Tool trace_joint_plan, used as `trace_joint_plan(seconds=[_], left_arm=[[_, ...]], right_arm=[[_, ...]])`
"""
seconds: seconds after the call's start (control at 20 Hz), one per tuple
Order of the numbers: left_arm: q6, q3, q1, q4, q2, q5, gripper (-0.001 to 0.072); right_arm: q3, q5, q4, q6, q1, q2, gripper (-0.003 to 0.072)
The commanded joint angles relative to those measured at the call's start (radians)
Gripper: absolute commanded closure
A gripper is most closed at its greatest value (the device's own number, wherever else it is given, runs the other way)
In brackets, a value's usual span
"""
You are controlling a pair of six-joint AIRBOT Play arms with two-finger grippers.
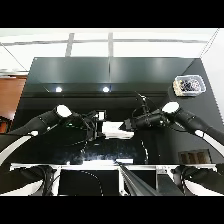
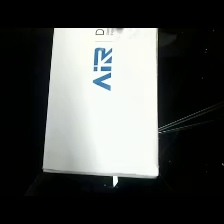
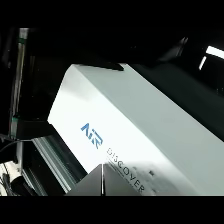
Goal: Fold the box and place the chain.
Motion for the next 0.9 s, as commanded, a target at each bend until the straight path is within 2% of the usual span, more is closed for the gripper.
trace_joint_plan(seconds=[0.0,0.3,0.55,0.7,0.85], left_arm=[[0.000,0.000,0.000,0.000,0.000,0.002,0.0246],[0.000,0.000,0.000,0.000,0.000,0.002,0.0245],[-0.001,0.000,0.002,0.000,0.012,0.002,0.0234],[-0.035,0.000,0.005,0.001,0.039,0.003,-0.0007],[-0.142,0.000,0.026,0.077,0.091,-0.013,-0.0007]], right_arm=[[-0.003,-0.017,-0.083,0.053,0.001,-0.033,0.0672],[0.005,-0.024,-0.094,0.054,0.000,-0.032,0.0671],[0.104,0.152,-0.096,0.044,-0.056,0.059,0.0671],[0.133,0.243,-0.131,0.045,-0.175,0.185,0.0671],[0.133,0.283,-0.276,0.074,-0.324,0.295,0.0671]])
